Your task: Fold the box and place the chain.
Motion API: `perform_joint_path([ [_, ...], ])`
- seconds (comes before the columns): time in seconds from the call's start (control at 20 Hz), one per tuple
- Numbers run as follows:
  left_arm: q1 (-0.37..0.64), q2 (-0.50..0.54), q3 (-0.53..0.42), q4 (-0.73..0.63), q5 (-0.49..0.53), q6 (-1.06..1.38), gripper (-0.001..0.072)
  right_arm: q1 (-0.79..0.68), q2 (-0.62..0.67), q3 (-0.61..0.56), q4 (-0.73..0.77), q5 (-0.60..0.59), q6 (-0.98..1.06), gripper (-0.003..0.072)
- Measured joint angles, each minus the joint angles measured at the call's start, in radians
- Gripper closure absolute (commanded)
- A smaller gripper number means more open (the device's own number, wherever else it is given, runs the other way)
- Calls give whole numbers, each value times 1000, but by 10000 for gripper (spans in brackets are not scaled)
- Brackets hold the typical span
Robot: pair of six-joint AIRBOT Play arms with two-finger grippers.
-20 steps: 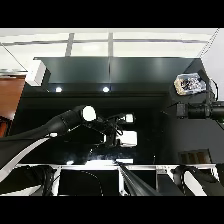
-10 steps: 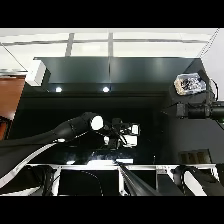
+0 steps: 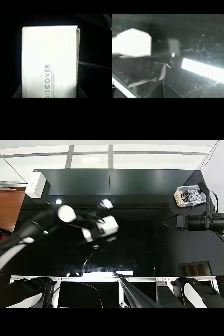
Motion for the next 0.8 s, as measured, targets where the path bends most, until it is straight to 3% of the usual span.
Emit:
perform_joint_path([
  [0.25, 417, 34, -1, 243, -158, -314, 431, 0, 0, 0, 0, -14, 0, 671],
  [0.45, 711, 35, -1, 308, -130, -408, 431, 1, 0, 0, 0, -17, 13, 671],
  [0.6, 822, 0, 6, 328, -21, -426, 431, 1, 0, 0, 0, -16, 26, 671],
  [0.8, 858, -129, 99, 333, 75, -394, 431, 1, 0, 0, 0, -53, 46, 670],
])
